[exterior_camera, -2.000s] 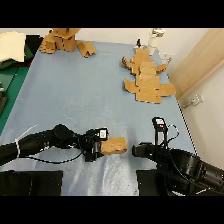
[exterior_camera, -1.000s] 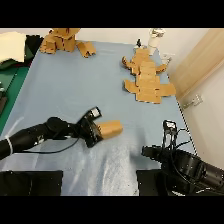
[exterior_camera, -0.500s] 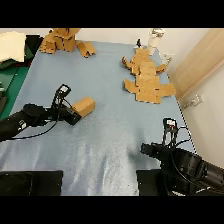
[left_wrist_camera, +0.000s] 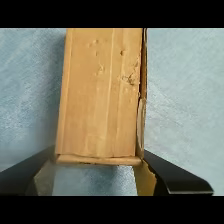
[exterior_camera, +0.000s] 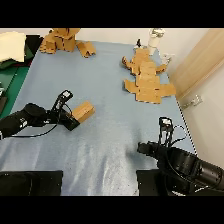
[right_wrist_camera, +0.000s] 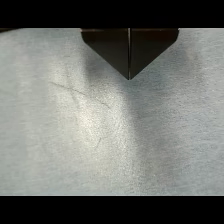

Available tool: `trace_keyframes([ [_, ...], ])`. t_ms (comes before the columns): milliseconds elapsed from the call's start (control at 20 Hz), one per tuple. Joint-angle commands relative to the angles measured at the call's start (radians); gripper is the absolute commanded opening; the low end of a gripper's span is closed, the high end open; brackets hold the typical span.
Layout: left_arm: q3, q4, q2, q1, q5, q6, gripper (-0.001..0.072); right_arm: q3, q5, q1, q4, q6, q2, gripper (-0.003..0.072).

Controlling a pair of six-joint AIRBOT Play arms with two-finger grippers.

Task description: Fold the box.

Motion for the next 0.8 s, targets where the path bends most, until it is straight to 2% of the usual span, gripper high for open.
trace_keyframes([
  [0, 0.003, 0.009, -0.002, -0.020, 0.019, 0.034, 0.0720, 0.001, 0.014, 0.000, -0.003, -0.001, -0.003, 0.0003],
  [250, 0.029, 0.010, -0.006, -0.106, 0.076, 0.082, 0.0720, 0.001, 0.017, 0.000, -0.005, 0.000, -0.003, 0.0003],
  [500, 0.049, 0.011, -0.065, -0.115, 0.065, 0.080, 0.0720, 0.002, 0.019, 0.000, 0.003, 0.000, -0.003, 0.0003],
  [550, 0.050, 0.005, -0.074, -0.115, 0.069, 0.080, 0.0697, 0.002, 0.026, 0.000, 0.005, 0.000, -0.003, 0.0003],
  [600, 0.050, 0.004, -0.076, -0.115, 0.073, 0.080, 0.0539, 0.002, 0.030, 0.000, 0.005, 0.000, -0.003, 0.0003],
  [650, 0.052, 0.004, -0.075, -0.115, 0.074, 0.080, 0.0491, 0.002, 0.035, 0.000, 0.005, 0.000, -0.003, 0.0003],
  [750, 0.064, 0.004, -0.075, -0.115, 0.074, 0.069, 0.0492, 0.002, 0.041, 0.000, 0.005, 0.000, -0.003, 0.0003],
])
